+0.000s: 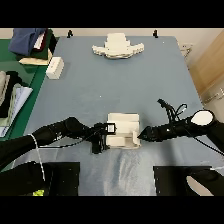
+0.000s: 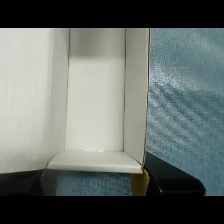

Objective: Fold the box.

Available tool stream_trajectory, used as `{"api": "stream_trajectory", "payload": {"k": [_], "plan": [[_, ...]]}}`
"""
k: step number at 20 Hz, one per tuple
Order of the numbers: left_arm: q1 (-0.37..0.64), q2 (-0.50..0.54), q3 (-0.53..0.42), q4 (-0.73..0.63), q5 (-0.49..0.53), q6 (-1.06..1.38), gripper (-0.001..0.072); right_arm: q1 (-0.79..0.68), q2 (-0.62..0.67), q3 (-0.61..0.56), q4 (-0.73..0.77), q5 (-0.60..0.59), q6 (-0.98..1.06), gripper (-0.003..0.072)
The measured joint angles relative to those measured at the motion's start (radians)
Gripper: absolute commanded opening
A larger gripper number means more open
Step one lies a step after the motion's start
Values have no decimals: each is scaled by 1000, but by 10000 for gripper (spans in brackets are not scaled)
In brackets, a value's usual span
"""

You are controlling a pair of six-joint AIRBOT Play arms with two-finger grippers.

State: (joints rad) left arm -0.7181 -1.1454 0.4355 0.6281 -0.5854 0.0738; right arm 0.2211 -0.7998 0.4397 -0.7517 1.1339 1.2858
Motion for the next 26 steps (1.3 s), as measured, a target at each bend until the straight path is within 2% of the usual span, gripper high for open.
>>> {"api": "stream_trajectory", "payload": {"k": [2, 5, 10, 18, 20, 22, 26], "plan": [[0, 0, 0, 0, 0, 0, 412, 56, -9, 6, -14, -45, 31, 442], [0, 0, 0, 0, 0, 0, 412, 148, -51, 40, -111, -92, 156, 377], [0, 0, 0, 0, 0, 0, 412, 337, -163, 170, -343, -114, 431, 374], [0, 0, 0, 0, 0, 0, 412, 598, -385, 388, -663, 34, 888, 344], [0, 0, 0, 0, 0, 0, 412, 635, -425, 419, -715, 78, 978, 209], [0, 0, 0, 0, 0, 0, 412, 655, -447, 435, -760, 117, 1046, 2], [0, 0, 0, 0, 0, -1, 412, 671, -465, 448, -812, 146, 1110, 3]]}}
